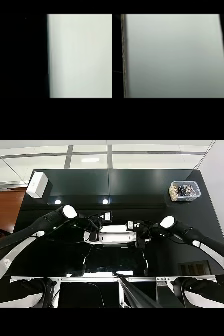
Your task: Fold the box and place the chain.
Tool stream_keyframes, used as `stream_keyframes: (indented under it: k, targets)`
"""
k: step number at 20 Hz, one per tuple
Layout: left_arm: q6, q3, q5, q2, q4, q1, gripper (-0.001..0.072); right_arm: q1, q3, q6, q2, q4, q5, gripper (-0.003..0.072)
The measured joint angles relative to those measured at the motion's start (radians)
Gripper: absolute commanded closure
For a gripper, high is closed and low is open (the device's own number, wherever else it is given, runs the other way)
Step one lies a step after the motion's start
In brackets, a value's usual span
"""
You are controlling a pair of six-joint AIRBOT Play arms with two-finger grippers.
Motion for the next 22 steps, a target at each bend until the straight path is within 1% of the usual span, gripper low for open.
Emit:
stream_keyframes:
  k: [1,2,5,7,13,14,16,17,18,20,22]
  targets:
    - [0.000,0.000,0.000,0.000,0.000,0.000,0.0681,0.000,0.000,0.001,0.000,-0.003,-0.001,0.0036]
    - [0.000,0.000,0.000,0.000,0.000,0.000,0.0681,0.000,0.000,0.002,0.000,-0.006,-0.001,0.0091]
    - [0.000,0.000,0.003,0.000,0.000,0.000,0.0681,0.000,0.001,0.005,0.000,-0.013,-0.004,0.0091]
    - [0.000,0.000,0.004,0.000,0.000,0.000,0.0681,0.000,0.001,0.006,0.000,-0.016,-0.002,0.0206]
    - [0.000,0.000,0.009,0.000,0.000,0.000,0.0675,0.000,0.001,0.008,0.000,-0.021,-0.001,0.0206]
    - [0.000,0.000,0.010,0.000,0.000,0.000,0.0599,0.000,0.001,0.008,0.000,-0.022,-0.001,0.0207]
    - [0.000,0.002,0.018,0.001,0.001,0.000,0.0196,0.000,0.001,0.008,0.000,-0.023,-0.001,0.0207]
    - [0.000,0.006,0.020,0.005,0.003,0.000,0.0065,0.000,0.001,0.008,0.000,-0.023,-0.001,0.0206]
    - [0.000,0.010,0.021,0.012,0.010,0.000,0.0007,0.000,0.001,0.008,0.000,-0.024,-0.001,0.0207]
    - [-0.022,0.016,0.017,0.038,0.030,0.004,-0.0003,0.000,0.001,0.009,0.000,-0.024,-0.001,0.0207]
    - [-0.088,0.019,-0.010,0.081,0.086,0.014,-0.0004,0.000,0.001,0.010,0.000,-0.024,-0.002,0.0207]
